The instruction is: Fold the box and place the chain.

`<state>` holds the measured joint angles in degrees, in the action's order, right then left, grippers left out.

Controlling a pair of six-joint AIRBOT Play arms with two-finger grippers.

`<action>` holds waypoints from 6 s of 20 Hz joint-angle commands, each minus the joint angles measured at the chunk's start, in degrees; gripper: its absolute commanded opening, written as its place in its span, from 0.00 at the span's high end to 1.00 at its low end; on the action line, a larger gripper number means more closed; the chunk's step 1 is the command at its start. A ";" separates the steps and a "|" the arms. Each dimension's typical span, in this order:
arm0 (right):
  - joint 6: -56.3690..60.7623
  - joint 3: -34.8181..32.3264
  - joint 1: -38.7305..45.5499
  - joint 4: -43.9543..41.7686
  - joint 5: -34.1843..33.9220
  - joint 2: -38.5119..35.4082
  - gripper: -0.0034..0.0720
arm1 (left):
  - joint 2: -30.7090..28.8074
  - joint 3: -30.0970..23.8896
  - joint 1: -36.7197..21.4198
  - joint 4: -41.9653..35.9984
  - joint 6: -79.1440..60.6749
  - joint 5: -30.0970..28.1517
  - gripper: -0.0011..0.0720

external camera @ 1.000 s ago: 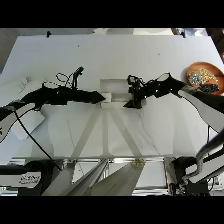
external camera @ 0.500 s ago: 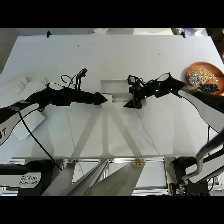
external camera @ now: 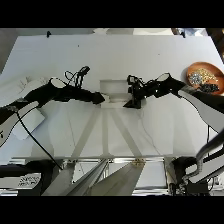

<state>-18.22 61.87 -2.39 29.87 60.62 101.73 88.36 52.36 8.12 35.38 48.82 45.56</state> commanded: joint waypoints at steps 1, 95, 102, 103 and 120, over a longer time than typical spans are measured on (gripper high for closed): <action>-0.02 0.04 0.02 0.07 0.00 0.00 0.30 | -0.33 2.71 2.34 13.42 10.82 -0.39 0.23; -0.02 0.04 0.02 0.07 0.02 0.00 0.30 | 10.40 5.25 -7.50 -12.41 -82.47 16.55 0.03; -0.02 0.04 0.02 0.07 0.02 0.00 0.30 | 10.38 5.25 -7.43 -10.67 -83.32 18.03 0.03; -0.02 0.04 0.02 0.07 0.02 0.00 0.30 | 10.38 5.25 -7.45 -10.40 -83.34 17.88 0.03; -0.02 0.04 0.02 0.07 0.02 0.00 0.30 | 10.38 5.25 -7.30 -13.40 -75.34 19.37 0.03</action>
<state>-18.26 61.89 -2.42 29.95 60.64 101.75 98.74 57.63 0.78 24.14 -27.14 64.86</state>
